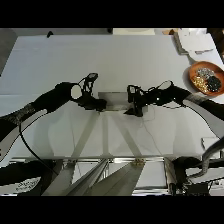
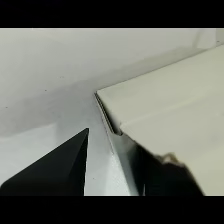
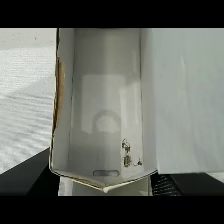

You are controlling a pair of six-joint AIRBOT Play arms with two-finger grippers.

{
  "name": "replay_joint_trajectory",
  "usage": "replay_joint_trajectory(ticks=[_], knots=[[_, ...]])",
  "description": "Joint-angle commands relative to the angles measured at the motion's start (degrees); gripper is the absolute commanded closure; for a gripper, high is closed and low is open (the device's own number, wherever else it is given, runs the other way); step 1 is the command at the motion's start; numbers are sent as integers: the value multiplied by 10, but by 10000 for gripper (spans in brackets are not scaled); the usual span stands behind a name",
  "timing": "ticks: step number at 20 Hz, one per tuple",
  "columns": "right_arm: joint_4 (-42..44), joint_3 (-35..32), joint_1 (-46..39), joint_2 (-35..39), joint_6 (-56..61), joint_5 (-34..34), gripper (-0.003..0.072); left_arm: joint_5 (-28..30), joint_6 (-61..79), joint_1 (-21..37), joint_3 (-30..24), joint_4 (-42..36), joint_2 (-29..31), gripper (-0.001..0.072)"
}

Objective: Fold the box and place the chain.

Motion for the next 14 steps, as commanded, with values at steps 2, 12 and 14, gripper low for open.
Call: replay_joint_trajectory(ticks=[2,12,14], knots=[[1,0,0,0,0,0,220,-18,-160,-17,24,97,-5,364],[1,0,0,0,0,0,220,-47,-283,-72,73,153,-46,444],[1,0,0,0,0,0,220,-58,-321,-75,73,152,-54,457]])
